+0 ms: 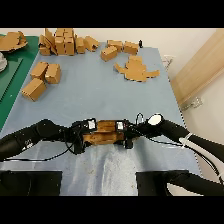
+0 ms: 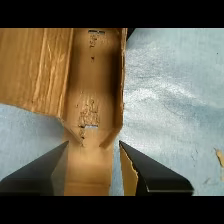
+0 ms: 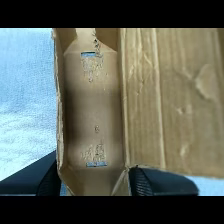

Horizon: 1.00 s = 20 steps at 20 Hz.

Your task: Fold the box.

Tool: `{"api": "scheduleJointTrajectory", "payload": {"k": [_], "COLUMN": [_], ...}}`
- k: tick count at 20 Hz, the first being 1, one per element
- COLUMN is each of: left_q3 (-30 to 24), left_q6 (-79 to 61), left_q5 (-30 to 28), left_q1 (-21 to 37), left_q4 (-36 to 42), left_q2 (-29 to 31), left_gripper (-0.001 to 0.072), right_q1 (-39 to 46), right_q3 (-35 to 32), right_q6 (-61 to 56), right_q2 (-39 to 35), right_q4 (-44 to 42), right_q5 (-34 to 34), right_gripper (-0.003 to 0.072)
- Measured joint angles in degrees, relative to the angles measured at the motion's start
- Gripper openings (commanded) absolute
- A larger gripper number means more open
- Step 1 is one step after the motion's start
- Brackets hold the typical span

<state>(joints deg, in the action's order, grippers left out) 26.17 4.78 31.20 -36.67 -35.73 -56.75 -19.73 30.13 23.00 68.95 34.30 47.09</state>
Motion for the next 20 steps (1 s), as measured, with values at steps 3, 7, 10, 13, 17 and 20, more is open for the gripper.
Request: {"api": "scheduleJointTrajectory", "payload": {"k": [3, 7, 10, 13, 17, 20], "left_q3": [0.81, 1.25, 1.64, 2.21, 2.64, 2.75], "left_q6": [0.66, 0.94, 0.98, 1.01, 0.94, 0.81], "left_q5": [-0.44, -1.01, -1.11, -1.14, -2.38, -3.93], "left_q1": [-0.55, -0.79, -0.85, -1.03, -2.67, -4.26], "left_q4": [-0.04, -0.09, -0.11, -0.07, -0.02, 0.02], "left_q2": [-0.92, -1.36, -1.46, -1.49, -2.08, -3.15], "left_gripper": [0.0174, 0.0032, 0.0032, 0.0032, 0.0033, 0.0034], "right_q1": [0.0, 0.0, 0.0, 0.0, 0.0, 0.0], "right_q3": [0.0, 0.0, 0.0, 0.0, 0.0, 0.0], "right_q6": [-0.02, 0.0, -0.02, -0.02, -0.02, 0.0], "right_q2": [0.0, 0.0, 0.0, 0.0, 0.0, 0.0], "right_q4": [-0.02, -0.02, -0.02, -0.02, -0.02, -0.02], "right_q5": [0.0, 0.0, 0.02, 0.0, 0.0, 0.0], "right_gripper": [0.0506, 0.0506, 0.0507, 0.0507, 0.0507, 0.0507]}}
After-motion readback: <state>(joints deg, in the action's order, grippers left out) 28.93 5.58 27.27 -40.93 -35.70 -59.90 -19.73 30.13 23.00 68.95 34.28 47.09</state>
